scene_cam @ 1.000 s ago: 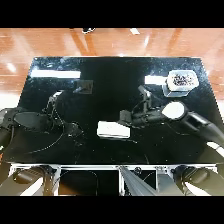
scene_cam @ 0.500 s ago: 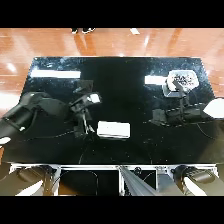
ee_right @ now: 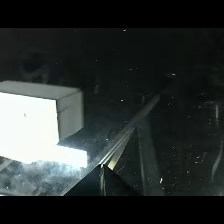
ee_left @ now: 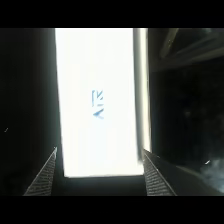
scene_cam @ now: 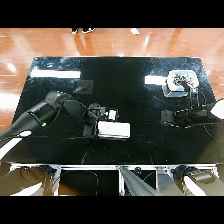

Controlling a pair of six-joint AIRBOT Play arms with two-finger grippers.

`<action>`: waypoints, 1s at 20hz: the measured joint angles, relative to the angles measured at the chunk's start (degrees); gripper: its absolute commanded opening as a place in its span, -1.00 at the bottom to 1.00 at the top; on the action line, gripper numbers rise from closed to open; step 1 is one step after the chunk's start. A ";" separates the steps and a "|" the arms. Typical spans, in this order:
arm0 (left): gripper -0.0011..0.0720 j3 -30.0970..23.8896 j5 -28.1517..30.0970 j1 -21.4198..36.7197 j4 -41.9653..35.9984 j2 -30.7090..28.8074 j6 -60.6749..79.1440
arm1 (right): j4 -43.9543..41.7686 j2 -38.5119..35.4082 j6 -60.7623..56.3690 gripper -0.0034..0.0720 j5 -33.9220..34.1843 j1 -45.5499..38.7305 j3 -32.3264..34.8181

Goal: Fold the box and place the chain.

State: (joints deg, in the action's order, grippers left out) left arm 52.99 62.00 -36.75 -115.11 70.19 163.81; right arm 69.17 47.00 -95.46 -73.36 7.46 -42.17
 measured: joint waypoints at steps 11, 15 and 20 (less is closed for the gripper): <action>0.77 0.07 0.26 0.48 -1.01 2.10 1.20 | 1.31 -0.04 -0.13 -0.83 0.52 -0.09 0.00; 0.77 0.07 -0.31 0.50 -0.98 3.19 1.20 | 1.38 -0.04 -0.13 -0.83 0.68 -0.09 0.00; 0.77 0.09 -1.42 0.55 -1.03 4.17 1.20 | 1.40 -0.04 -0.13 -0.84 1.01 -0.09 0.00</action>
